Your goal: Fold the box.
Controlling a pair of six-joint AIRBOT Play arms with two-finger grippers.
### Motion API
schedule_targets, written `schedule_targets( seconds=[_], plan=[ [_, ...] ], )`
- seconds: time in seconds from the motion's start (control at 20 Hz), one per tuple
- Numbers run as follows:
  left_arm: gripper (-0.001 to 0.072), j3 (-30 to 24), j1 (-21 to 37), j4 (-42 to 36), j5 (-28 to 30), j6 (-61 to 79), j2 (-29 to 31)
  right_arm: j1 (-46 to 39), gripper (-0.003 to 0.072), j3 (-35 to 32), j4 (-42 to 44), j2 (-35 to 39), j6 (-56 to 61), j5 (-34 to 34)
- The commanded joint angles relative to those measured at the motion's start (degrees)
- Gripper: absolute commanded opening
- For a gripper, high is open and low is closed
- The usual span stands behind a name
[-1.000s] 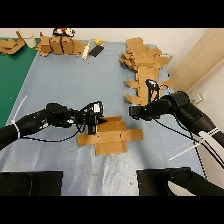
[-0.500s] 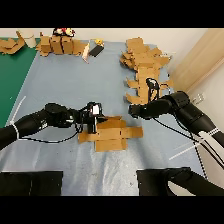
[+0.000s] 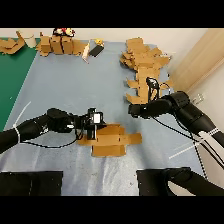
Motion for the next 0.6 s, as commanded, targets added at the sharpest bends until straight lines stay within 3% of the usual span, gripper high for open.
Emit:
schedule_targets(
  seconds=[0.0, 0.2, 0.35, 0.55],
  plan=[
    [0.0008, -0.81, -1.44, -0.28, 0.37, 0.55, 0.04, 0.0, 0.0332, 0.02, 0.0, -0.02, 0.0, 0.07],
    [0.0008, -0.85, -1.7, -1.92, 1.53, 4.07, 1.18, 0.02, 0.0332, 0.02, 0.04, -0.02, 0.0, 0.07],
    [0.0008, -0.28, -1.68, -9.7, 4.59, 14.05, 1.68, 0.02, 0.0332, 0.02, 0.2, -0.02, 0.0, 0.13],
    [0.0008, -1.05, -1.7, -11.63, 3.26, 15.06, 1.55, 0.02, 0.0332, 0.02, 1.31, -0.02, 0.0, 0.37]
  ],
)
